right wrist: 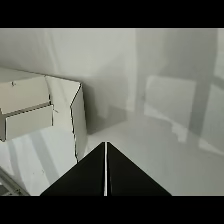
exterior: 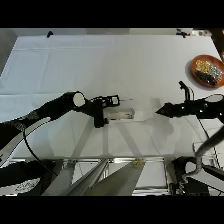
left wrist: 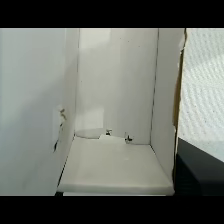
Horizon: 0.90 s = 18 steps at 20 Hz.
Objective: Fold the box and place the chain.
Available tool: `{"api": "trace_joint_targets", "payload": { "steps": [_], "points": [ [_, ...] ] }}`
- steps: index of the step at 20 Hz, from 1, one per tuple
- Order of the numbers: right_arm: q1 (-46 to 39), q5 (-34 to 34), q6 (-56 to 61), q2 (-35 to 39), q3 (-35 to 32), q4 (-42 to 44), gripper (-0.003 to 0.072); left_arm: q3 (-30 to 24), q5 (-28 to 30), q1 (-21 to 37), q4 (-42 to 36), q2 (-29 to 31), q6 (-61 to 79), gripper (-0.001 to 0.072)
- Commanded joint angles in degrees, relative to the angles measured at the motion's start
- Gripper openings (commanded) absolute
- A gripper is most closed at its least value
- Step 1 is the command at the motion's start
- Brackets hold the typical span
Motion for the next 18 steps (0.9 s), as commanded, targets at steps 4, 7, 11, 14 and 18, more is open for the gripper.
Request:
{"api": "trace_joint_targets", "payload": {
  "steps": [4,7,11,14,18],
  "points": [
    [8.0,-5.8,-1.2,-3.8,0.0,1.7,0.001,0.0,0.0,0.0,0.0,0.0,0.0,0.0348],
    [10.1,-6.7,-1.6,-6.4,0.0,2.7,0.001,0.0,0.0,0.0,0.0,0.0,0.0,0.0348],
    [11.4,-4.1,-6.4,-7.7,0.0,8.6,0.001,0.0,0.0,0.0,0.0,0.0,0.0,0.0348],
    [11.4,-1.3,-7.5,-7.7,0.1,9.3,0.0012,0.0,0.0,0.0,0.0,0.0,0.0,0.0348],
    [11.4,3.2,-7.8,-7.7,0.1,10.9,0.0257,0.0,0.0,0.0,0.0,0.0,0.0,0.0348]
  ]
}}
